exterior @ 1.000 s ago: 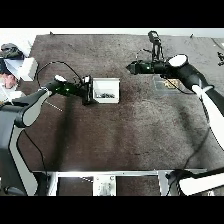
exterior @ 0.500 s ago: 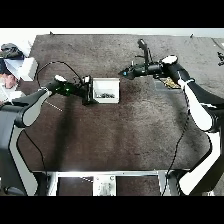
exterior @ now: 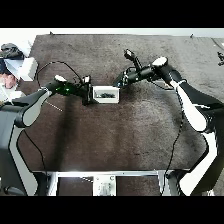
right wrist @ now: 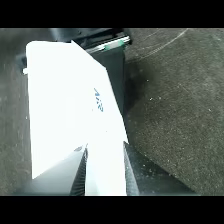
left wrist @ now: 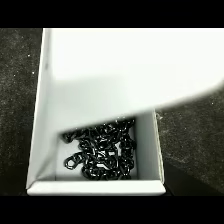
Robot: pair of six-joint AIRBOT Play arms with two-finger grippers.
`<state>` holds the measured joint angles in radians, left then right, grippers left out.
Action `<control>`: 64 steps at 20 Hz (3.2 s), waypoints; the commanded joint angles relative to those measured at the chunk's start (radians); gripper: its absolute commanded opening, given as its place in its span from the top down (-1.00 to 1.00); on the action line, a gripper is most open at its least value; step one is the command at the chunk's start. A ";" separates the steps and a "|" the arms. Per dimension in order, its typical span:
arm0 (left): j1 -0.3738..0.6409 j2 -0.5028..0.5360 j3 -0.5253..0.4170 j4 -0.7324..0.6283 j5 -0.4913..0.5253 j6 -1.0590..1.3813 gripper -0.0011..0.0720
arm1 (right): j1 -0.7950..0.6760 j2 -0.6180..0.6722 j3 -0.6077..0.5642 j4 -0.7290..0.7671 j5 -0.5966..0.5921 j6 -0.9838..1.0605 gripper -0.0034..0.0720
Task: Fold the box and place the chain.
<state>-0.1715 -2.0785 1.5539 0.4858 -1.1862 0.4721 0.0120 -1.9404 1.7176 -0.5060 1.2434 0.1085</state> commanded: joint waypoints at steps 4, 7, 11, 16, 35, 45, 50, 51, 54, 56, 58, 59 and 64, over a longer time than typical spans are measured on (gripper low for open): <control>0.000 0.000 0.000 0.000 0.000 0.000 -0.10 | 0.051 -0.001 0.001 -0.037 0.010 -0.112 0.15; 0.000 0.000 0.000 0.000 0.000 0.000 -0.10 | 0.060 -0.001 0.001 -0.050 0.009 -0.139 0.01; 0.000 0.000 0.000 0.000 0.000 0.000 -0.10 | 0.066 -0.001 0.000 -0.056 0.030 -0.139 0.01; 0.000 0.000 0.000 0.000 0.000 0.000 -0.10 | 0.094 -0.002 0.000 -0.076 0.017 -0.139 0.01; 0.000 0.000 0.000 0.000 0.000 0.000 -0.10 | 0.070 0.079 -0.028 -0.096 0.009 -0.052 -0.13; 0.000 0.000 0.000 0.000 0.000 0.000 -0.10 | 0.121 0.044 -0.101 -0.029 -0.082 -0.222 -0.13; 0.000 0.000 0.000 0.000 0.000 0.000 -0.10 | 0.146 0.037 -0.113 -0.060 -0.147 -0.259 -0.14; 0.000 0.000 0.000 0.000 0.000 0.000 -0.10 | 0.144 0.036 -0.114 -0.063 -0.169 -0.259 -0.13; 0.000 0.000 0.000 0.000 0.000 0.000 -0.10 | 0.138 0.036 -0.114 -0.070 -0.185 -0.267 -0.13; 0.000 0.000 0.000 0.000 0.000 0.000 -0.10 | 0.138 0.036 -0.114 -0.083 -0.189 -0.268 -0.13; 0.000 0.000 0.000 0.000 0.000 0.000 -0.10 | 0.138 0.036 -0.114 -0.101 -0.180 -0.266 -0.13; 0.000 0.000 0.000 0.000 0.000 0.000 -0.10 | 0.137 0.039 -0.114 -0.100 -0.150 -0.264 -0.13; 0.000 0.000 0.000 0.000 0.000 0.000 -0.10 | 0.089 0.121 -0.173 -0.059 -0.112 -0.175 -0.13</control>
<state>-0.1715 -2.0785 1.5539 0.4858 -1.1862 0.4717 0.1253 -1.8606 1.5829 -0.5949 1.1172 -0.1020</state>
